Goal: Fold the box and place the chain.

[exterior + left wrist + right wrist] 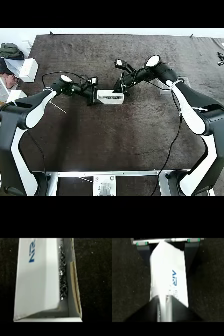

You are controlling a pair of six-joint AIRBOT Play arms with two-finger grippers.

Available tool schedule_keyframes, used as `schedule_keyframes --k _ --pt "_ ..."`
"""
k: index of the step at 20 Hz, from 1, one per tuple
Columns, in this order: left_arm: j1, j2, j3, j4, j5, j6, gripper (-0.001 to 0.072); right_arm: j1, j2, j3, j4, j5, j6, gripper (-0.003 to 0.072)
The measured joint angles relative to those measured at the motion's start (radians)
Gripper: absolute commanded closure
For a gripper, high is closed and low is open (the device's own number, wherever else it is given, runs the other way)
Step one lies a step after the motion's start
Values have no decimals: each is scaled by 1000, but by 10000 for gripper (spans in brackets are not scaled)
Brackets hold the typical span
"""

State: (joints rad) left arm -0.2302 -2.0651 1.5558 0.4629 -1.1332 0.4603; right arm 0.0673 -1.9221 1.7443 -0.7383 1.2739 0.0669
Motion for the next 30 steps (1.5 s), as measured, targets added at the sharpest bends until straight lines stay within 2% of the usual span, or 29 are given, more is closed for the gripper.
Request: schedule_keyframes --k 17,30 --pt "-1 0 0 1 -5 2 377 3 2 -6 -51 79 26 564" --pt "0 0 -1 1 0 -2 377 12 0 -18 -52 45 41 564"
